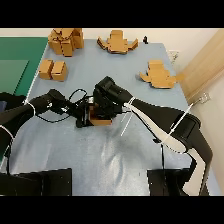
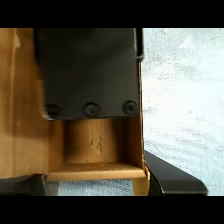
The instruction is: Fold the box.
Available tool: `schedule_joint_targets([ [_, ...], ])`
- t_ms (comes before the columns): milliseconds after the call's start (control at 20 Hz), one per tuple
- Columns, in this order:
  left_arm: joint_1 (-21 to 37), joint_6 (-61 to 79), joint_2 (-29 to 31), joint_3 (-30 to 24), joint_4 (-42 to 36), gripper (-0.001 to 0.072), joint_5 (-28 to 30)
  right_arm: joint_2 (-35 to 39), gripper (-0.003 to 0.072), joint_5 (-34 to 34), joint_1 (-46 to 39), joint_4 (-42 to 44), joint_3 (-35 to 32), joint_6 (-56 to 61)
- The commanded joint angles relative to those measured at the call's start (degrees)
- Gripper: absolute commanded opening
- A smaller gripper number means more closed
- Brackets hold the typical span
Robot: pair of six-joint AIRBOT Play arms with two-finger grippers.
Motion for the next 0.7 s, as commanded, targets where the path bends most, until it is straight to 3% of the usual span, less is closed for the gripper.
schedule_joint_targets([
  [0,0.04,-0.15,0.00,0.00,-0.20,0.0176,-0.09,2.14,0.0234,1.49,-0.02,-0.17,-3.48,0.33],
  [200,0.04,-0.17,0.00,0.00,-0.17,0.0175,-0.11,5.44,0.0228,7.37,-1.46,0.37,-4.94,0.33],
  [650,0.07,-0.17,-0.02,0.00,-0.17,0.0176,-0.13,6.38,0.0238,6.54,-4.22,1.77,-6.80,-1.40],
])
